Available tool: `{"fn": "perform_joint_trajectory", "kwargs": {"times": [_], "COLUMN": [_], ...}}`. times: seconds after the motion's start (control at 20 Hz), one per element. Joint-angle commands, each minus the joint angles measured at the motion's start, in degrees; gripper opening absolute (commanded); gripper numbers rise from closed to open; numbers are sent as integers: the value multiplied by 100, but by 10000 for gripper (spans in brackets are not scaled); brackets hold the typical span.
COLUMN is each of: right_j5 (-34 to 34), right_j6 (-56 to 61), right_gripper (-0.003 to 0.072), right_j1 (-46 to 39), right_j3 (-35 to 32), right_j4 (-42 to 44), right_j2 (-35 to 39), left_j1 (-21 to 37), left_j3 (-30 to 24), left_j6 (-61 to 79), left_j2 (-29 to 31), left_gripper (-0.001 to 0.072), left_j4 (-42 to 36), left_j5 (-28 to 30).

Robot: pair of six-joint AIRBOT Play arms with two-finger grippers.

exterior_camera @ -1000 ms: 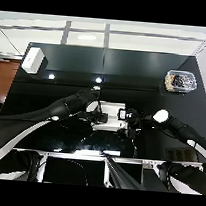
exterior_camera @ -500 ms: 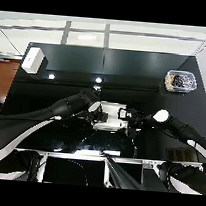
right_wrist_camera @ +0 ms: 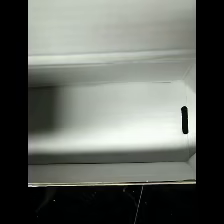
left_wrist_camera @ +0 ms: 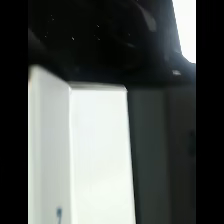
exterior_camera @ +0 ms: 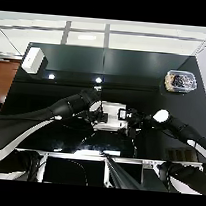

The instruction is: Fold the box and place the chain.

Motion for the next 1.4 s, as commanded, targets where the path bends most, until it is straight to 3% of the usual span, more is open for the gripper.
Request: {"fn": "perform_joint_trajectory", "kwargs": {"times": [0.0, 0.25, 0.3, 0.35, 0.7, 1.15, 1.35], "right_j5": [2, 330, 509, 586, 1113, -170, 17], "right_j6": [-17, 118, 295, 494, 1650, 1126, 1062], "right_gripper": [431, 436, 582, 682, 682, 681, 680], "right_j1": [2, 2, 2, 2, 2, 2, 2], "right_j3": [0, 4, 4, 4, -2, 0, -2], "right_j4": [-9, -15, -37, -87, -1613, -1641, -1644], "right_j2": [-4, 42, 131, 243, 1003, 997, 988], "left_j1": [0, 11, 11, 11, 11, 9, 9], "left_j3": [7, 7, 7, 7, 7, 7, 7], "left_j6": [17, 13, 13, 11, -179, -170, -138], "left_j2": [-2, 0, 2, 9, 44, 44, 44], "left_gripper": [28, 28, 28, 28, 28, 28, 28], "left_j4": [-4, 39, 44, 44, 48, 44, 44], "left_j5": [11, 4, 0, 2, 109, 164, 151]}}
